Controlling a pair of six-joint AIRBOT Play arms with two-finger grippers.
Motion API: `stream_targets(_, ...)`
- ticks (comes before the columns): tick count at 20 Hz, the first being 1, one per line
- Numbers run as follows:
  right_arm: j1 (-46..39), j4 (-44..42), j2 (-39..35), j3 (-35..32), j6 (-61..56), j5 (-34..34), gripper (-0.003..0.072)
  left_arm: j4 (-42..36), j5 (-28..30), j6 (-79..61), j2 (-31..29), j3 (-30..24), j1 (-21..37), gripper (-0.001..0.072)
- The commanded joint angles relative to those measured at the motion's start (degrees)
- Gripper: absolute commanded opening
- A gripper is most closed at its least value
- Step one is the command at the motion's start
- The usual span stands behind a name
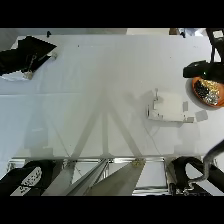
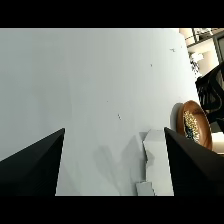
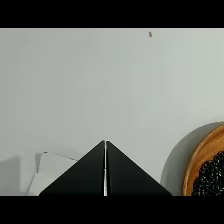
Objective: Fold the box and place the chain.
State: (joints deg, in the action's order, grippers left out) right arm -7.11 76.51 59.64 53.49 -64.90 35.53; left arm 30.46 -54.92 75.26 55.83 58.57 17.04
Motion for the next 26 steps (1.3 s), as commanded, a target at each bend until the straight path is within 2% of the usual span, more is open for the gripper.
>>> stream_targets(1,0.0,-1.4,0.0,0.1,0.0,-1.2,0.0012,0.0,0.0,0.0,0.0,0.0,0.0,0.0697)
stream_targets(5,0.0,-1.7,0.0,0.1,0.0,-0.7,0.0013,0.0,0.0,0.0,0.0,0.0,0.0,0.0697)
stream_targets(6,0.0,-1.7,0.0,0.1,0.0,-0.2,0.0040,0.0,0.0,0.0,0.0,0.0,0.0,0.0697)
stream_targets(8,-0.2,-1.1,0.0,0.1,-0.3,0.0,0.0351,0.0,0.0,0.0,0.0,0.0,0.0,0.0697)
stream_targets(11,-3.0,-0.3,0.0,0.1,-5.9,1.0,0.0351,0.0,0.0,0.0,0.0,0.0,0.0,0.0697)
stream_targets(13,-6.6,-0.4,0.0,0.1,-6.9,5.0,0.0353,0.0,0.0,0.0,0.0,0.0,0.0,0.0697)
stream_targets(15,-11.4,-0.4,0.0,0.1,-6.8,11.0,0.0374,0.0,0.0,0.0,0.0,0.0,0.0,0.0697)
stream_targets(16,-14.3,-0.4,0.0,0.1,-6.9,13.9,0.0409,0.0,0.0,0.0,0.0,0.0,0.0,0.0697)
stream_targets(22,-30.2,-2.3,0.0,0.9,-3.6,31.9,0.0409,0.0,0.0,0.0,0.0,0.0,0.0,0.0697)
stream_targets(26,-36.9,-2.4,0.0,0.9,1.1,41.9,0.0409,0.0,0.0,0.0,0.0,0.0,0.0,0.0697)
